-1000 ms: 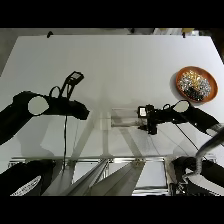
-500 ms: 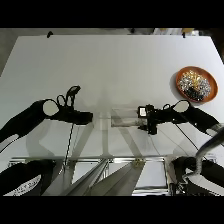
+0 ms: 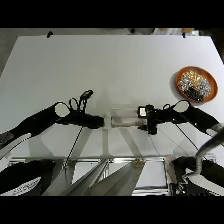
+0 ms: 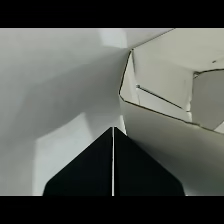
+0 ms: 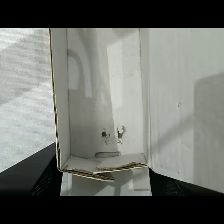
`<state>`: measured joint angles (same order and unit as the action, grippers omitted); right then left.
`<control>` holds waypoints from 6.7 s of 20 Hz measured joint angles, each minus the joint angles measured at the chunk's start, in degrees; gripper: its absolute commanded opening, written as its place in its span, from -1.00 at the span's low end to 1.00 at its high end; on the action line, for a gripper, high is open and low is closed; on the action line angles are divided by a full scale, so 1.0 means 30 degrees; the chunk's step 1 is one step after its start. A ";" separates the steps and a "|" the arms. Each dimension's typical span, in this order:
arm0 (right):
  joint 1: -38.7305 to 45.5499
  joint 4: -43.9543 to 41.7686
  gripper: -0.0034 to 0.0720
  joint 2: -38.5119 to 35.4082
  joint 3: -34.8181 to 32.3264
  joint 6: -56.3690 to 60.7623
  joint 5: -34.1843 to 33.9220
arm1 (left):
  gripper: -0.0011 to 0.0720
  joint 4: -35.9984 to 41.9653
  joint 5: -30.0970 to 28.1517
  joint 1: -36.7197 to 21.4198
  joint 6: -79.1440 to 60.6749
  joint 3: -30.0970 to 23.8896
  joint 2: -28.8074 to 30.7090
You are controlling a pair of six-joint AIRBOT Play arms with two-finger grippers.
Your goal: Fold the box and place the chain.
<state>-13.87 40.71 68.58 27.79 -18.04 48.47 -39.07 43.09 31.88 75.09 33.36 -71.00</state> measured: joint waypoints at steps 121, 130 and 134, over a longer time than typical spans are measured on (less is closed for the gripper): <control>0.0000 0.0007 0.18 0.0000 0.0000 -0.0007 0.0029 | -0.22 -1.3661 0.5625 0.6608 1.9467 1.0389 -0.6237; 0.0000 0.0000 0.18 0.0000 0.0000 0.0000 0.0044 | 0.43 -1.3653 0.6346 0.6608 1.8950 1.0397 -0.6120; 0.0000 0.0000 0.18 0.0000 0.0000 -0.0007 0.0066 | 0.43 -1.3646 0.6601 0.6608 1.7945 1.0397 -0.6033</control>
<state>-13.87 40.71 68.58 27.79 -18.06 48.66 -80.01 62.89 51.70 128.92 64.55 -89.10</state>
